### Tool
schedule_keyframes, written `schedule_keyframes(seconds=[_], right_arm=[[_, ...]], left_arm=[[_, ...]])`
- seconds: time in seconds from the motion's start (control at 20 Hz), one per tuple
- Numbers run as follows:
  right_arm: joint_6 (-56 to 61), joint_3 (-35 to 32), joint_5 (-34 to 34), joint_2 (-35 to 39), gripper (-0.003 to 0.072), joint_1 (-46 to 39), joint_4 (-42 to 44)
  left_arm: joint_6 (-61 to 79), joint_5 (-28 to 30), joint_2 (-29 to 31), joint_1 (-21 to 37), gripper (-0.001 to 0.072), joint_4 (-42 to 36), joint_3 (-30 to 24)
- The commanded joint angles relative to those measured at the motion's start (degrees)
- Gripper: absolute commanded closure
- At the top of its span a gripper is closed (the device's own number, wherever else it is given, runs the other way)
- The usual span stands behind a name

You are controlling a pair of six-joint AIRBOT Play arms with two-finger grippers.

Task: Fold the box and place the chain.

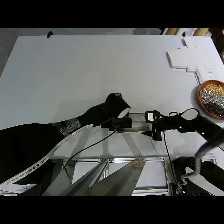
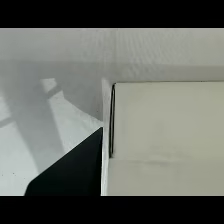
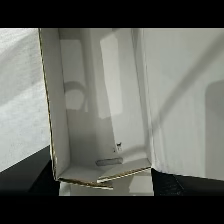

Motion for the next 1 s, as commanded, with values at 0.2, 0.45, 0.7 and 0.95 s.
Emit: schedule_keyframes(seconds=[0.2, 0.45, 0.7, 0.95], right_arm=[[0.02, -0.02, 0.00, 0.04, 0.0350, 0.00, 0.00], [0.02, -0.02, 0.00, 0.02, 0.0350, 0.02, 0.00], [0.02, -0.02, -0.02, 0.02, 0.0350, 0.00, 0.00], [0.02, -0.02, 0.00, 0.02, 0.0350, 0.02, 0.00]], left_arm=[[0.20, -0.31, 1.90, 1.14, 0.0557, 0.04, 0.09], [0.17, 0.63, 0.39, 0.28, 0.0560, -0.13, 0.09], [0.15, 1.22, -0.37, -0.52, 0.0701, -0.17, 0.09], [-0.07, 0.98, -0.37, -0.52, 0.0707, -0.11, 0.09]])
